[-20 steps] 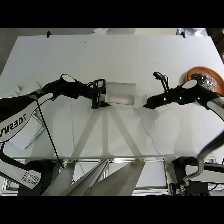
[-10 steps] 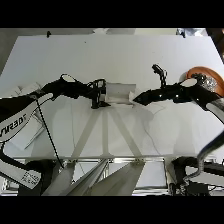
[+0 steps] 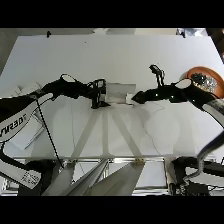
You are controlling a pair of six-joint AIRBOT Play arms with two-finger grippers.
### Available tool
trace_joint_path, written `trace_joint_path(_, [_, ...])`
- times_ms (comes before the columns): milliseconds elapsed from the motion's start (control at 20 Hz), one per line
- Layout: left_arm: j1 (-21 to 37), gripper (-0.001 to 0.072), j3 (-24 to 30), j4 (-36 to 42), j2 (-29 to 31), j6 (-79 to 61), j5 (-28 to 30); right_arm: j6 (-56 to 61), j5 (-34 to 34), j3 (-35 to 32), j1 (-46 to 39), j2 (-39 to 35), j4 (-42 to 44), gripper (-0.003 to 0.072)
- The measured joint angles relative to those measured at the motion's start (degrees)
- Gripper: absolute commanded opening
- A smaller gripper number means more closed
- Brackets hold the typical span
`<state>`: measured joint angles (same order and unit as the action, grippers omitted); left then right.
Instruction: Fold the box and place the chain.
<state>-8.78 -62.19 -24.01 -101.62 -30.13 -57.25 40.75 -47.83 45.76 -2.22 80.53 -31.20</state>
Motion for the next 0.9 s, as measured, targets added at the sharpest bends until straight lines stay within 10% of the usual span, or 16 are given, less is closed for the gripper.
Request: trace_joint_path(900, [0.0, 0.0513, 0.0, 0.02, 0.0, 0.02, 0.0, 17.64, 6.93, 0.02, 5.57, 0.52, -8.68, 0.0446])
